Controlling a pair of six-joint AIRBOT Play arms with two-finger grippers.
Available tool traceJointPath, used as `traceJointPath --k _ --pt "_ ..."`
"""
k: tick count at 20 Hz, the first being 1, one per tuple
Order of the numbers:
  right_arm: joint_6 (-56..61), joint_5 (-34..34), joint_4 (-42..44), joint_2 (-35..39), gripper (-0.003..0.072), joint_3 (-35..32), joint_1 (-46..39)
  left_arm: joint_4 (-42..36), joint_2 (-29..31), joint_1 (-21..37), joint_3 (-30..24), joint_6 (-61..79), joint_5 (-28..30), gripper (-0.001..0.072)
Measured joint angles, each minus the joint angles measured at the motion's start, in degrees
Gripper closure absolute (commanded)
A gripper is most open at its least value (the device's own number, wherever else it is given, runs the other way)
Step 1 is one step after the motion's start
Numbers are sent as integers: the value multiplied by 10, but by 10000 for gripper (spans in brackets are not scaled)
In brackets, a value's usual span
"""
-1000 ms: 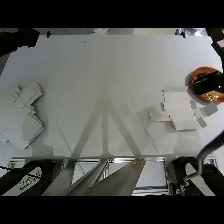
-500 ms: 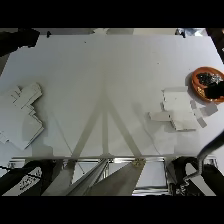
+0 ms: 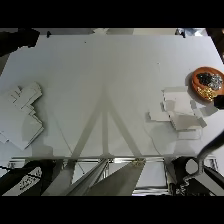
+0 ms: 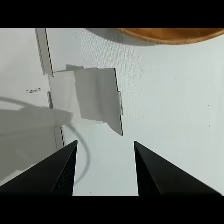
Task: Fold the box and place the chain.
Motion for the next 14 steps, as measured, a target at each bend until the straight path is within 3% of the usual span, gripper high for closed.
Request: traceJointPath --k 7,14 --pt "-45 -22 25 -87 285 11 -35 0 0 0 0 0 0 10" --pt "-80 -35 41 -124 286 39 -39 0 0 0 0 0 0 10"
